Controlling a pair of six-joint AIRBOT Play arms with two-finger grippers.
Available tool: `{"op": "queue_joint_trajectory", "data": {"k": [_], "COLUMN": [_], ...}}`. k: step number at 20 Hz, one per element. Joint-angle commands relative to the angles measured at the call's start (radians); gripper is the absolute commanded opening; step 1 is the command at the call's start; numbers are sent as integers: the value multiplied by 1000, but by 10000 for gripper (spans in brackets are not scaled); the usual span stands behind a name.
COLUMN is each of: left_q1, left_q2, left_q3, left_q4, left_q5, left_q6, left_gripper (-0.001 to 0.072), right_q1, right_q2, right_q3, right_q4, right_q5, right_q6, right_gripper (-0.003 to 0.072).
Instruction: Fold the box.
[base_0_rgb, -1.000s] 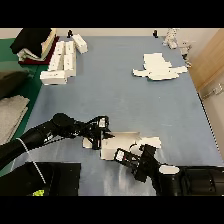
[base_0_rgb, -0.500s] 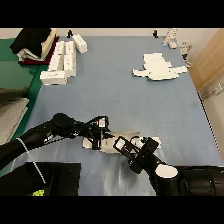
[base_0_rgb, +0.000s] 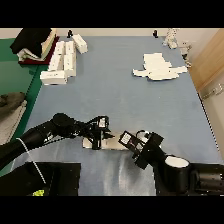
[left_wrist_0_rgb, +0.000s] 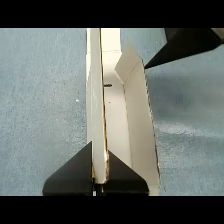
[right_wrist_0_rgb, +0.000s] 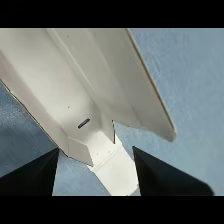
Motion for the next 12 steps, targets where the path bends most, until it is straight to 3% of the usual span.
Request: {"op": "queue_joint_trajectory", "data": {"k": [1,3,6,9,12], "left_q1": [0,0,0,0,0], "left_q2": [0,0,0,0,0], "left_q3": [1,1,1,1,1], "left_q4": [0,0,0,0,0], "left_q5": [0,0,0,0,0], "left_q6": [0,0,0,0,0], "left_gripper": [14,13,13,13,13], "right_q1": [-140,-257,-448,-624,-772], "right_q2": [129,191,209,185,146], "right_q3": [-63,-96,-124,-129,-129], "right_q4": [104,211,514,825,1035], "right_q5": [153,249,344,351,351], "right_q6": [-301,-512,-914,-1324,-1619], "right_gripper": [720,720,720,720,720]}}
